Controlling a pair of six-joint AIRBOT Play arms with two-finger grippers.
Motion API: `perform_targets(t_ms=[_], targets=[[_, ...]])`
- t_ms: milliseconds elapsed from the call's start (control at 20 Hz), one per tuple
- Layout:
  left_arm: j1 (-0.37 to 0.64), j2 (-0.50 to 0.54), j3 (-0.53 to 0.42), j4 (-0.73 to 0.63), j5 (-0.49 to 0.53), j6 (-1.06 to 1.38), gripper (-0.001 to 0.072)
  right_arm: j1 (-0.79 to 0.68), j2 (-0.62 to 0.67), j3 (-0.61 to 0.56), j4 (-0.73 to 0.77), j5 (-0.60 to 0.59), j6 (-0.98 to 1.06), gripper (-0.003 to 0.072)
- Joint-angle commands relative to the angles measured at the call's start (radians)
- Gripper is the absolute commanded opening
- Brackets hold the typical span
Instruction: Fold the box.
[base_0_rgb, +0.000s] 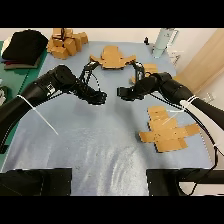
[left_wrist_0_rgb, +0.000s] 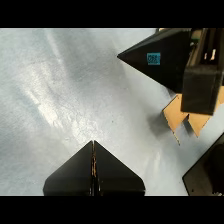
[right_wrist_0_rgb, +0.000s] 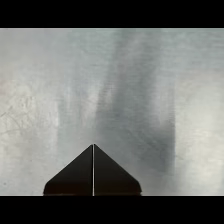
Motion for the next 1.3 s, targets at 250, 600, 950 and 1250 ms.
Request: perform_targets(t_ms=[250,600,950,1250], targets=[[0.000,-0.001,0.000,-0.002,0.010,0.000,0.0015,-0.393,0.022,0.219,-0.429,-0.681,-0.123,0.0425],[0.000,-0.001,0.000,-0.067,-0.043,0.000,0.0667,-1.019,-0.044,0.169,-0.254,-0.751,-0.422,0.0464],[0.000,-0.001,0.000,-0.127,-0.065,0.000,0.0701,-1.124,-0.244,0.167,-0.003,-0.819,-0.622,0.0483],[0.000,-0.001,0.000,-0.138,-0.099,0.000,0.0700,-1.101,-0.256,0.142,0.013,-0.867,-0.673,0.0483]])
